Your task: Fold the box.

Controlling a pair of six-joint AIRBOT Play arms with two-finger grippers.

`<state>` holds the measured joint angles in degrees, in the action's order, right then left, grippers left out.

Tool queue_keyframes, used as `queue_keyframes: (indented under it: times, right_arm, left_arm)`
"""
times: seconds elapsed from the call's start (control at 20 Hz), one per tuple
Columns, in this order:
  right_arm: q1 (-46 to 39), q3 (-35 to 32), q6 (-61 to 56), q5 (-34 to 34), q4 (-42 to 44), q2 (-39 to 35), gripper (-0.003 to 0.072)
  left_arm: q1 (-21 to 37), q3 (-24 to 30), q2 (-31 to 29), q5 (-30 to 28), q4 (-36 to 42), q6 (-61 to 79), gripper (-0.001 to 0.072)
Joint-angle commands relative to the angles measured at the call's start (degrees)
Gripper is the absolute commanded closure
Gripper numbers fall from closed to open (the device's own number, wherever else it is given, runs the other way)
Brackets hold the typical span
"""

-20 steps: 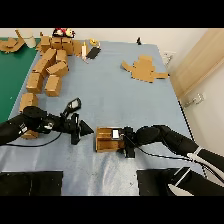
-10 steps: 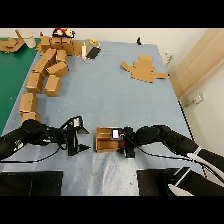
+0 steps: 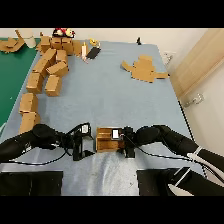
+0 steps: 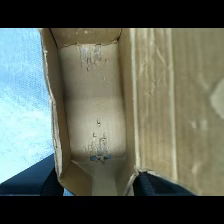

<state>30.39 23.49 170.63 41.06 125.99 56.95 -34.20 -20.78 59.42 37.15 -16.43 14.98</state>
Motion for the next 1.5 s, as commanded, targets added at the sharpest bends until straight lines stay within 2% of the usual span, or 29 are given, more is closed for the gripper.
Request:
queue_keyframes:
  times: [0.0, 0.4, 0.75, 1.45]
  right_arm:
    - [0.00, 0.00, 0.00, 0.00, -0.02, 0.02, 0.0213]
    - [0.00, 0.00, 0.00, -0.02, -0.02, 0.02, 0.0213]
    - [0.00, 0.00, 0.00, -0.02, -0.02, 0.02, 0.0213]
    - [0.00, 0.00, 0.00, -0.02, -0.02, 0.00, 0.0213]
  left_arm:
    - [-2.38, -0.76, 1.66, -2.93, 0.17, 0.02, 0.0008]
    - [-2.73, -1.64, 2.89, -3.52, 1.66, 0.26, 0.0008]
    - [-5.49, -4.02, 5.55, -3.63, 2.69, 0.24, 0.0008]
    - [-5.49, -4.17, 5.73, -2.73, 1.38, 0.44, 0.0009]
